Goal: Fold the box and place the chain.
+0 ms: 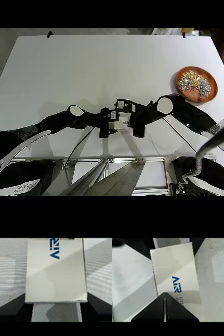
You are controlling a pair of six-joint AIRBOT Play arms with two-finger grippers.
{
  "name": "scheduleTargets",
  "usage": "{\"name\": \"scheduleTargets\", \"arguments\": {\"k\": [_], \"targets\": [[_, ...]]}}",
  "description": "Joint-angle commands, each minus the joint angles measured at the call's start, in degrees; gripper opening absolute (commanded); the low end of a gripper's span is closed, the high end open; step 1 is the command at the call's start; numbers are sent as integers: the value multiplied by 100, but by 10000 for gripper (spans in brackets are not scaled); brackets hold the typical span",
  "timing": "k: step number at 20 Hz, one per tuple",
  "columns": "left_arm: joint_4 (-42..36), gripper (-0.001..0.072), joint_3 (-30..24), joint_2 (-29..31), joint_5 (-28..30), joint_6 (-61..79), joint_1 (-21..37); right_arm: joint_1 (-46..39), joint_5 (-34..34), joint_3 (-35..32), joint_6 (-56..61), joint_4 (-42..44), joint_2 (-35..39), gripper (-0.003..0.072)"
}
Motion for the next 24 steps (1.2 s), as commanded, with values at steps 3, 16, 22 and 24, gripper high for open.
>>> {"name": "scheduleTargets", "arguments": {"k": [3,16,22,24], "targets": [[-4,363,7,4,2,-2,7,0,-142,-103,2,-15,-153,17],[-2,363,7,4,2,-2,7,-435,-195,-98,413,-79,804,17],[-2,363,7,2,-11,-2,9,-1740,1268,-122,2411,-1834,1252,17],[-4,363,7,2,-13,-2,7,-2452,1283,-249,3036,-2031,1252,17]]}}
